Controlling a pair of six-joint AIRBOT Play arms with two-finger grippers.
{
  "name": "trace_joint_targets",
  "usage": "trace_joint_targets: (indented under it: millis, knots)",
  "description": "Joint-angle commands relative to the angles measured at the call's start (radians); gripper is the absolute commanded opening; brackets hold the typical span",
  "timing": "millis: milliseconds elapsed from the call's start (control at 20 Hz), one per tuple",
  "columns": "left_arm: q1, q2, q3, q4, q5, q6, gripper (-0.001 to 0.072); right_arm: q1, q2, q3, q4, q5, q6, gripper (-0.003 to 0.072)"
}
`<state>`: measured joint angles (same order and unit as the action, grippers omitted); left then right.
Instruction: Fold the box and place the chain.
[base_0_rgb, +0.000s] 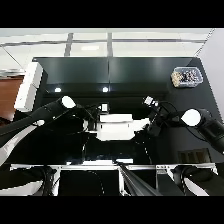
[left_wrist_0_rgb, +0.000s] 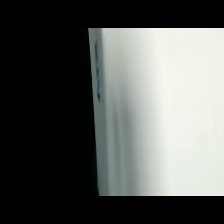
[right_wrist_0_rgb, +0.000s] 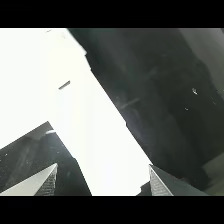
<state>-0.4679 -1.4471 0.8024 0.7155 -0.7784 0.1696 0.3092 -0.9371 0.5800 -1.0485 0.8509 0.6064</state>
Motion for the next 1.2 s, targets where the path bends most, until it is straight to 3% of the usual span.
trace_joint_targets:
  millis: [0, 500, 700, 800, 900, 1150]
  knots:
    - [0.0, -0.02, 0.0, 0.016, 0.011, -0.001, 0.0029, 0.025, -0.001, -0.001, 0.0, 0.002, -0.024, 0.062]
    - [0.0, -0.023, 0.0, 0.017, 0.011, -0.002, 0.0029, 0.025, -0.002, -0.084, 0.102, 0.01, -0.058, 0.062]
    - [0.0, -0.023, 0.0, 0.017, 0.016, -0.002, 0.0029, 0.025, -0.021, -0.085, 0.161, 0.041, -0.247, 0.0622]
    - [0.0, -0.023, 0.0, 0.017, 0.016, -0.002, 0.0029, 0.026, -0.066, -0.085, 0.246, 0.074, -0.409, 0.0704]
    - [0.0, -0.023, 0.0, 0.017, 0.016, -0.002, 0.0029, 0.045, -0.101, -0.085, 0.32, 0.071, -0.478, 0.0704]
    - [0.0, -0.023, 0.0, 0.017, 0.015, -0.002, 0.0029, 0.139, -0.127, -0.085, 0.315, -0.003, -0.556, 0.07]
